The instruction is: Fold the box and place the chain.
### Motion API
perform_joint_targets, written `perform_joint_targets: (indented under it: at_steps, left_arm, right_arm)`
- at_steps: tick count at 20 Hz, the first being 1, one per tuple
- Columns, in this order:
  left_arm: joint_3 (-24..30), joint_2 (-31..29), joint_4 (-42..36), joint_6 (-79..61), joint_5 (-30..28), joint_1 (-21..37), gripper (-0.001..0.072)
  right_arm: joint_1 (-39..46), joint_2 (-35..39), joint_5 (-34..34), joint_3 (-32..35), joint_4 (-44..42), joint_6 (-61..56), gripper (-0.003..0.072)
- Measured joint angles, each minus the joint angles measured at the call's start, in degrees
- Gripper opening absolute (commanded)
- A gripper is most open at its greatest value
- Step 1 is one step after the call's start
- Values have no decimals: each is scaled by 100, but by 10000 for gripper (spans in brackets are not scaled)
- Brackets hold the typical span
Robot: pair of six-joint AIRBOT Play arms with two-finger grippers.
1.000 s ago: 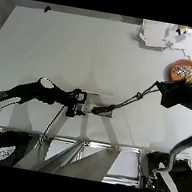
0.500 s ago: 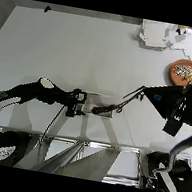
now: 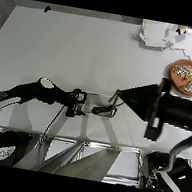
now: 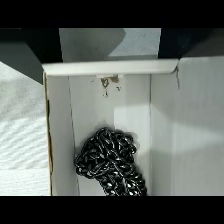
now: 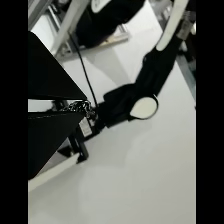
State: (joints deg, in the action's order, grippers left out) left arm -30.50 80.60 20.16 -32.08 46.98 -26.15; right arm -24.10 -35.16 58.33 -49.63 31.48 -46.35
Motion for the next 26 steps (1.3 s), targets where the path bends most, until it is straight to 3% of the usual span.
perform_joint_targets:
  at_steps: [5, 17, 22, 26]
  left_arm:
    - [0, 0, 0, 0, 0, 0, 14]
    - [0, 0, 0, 0, 0, 0, 14]
    - [0, 0, 0, 0, 0, 0, 14]
    - [0, 0, 0, 0, 0, 0, 14]
  right_arm:
    - [-688, -1095, -168, 0, 581, 125, 22]
    - [-874, -3084, -131, 313, 1110, 262, 28]
    - [-874, -3335, -85, 328, 1515, -297, 191]
    - [-872, -3307, 195, 164, 1740, -625, 196]
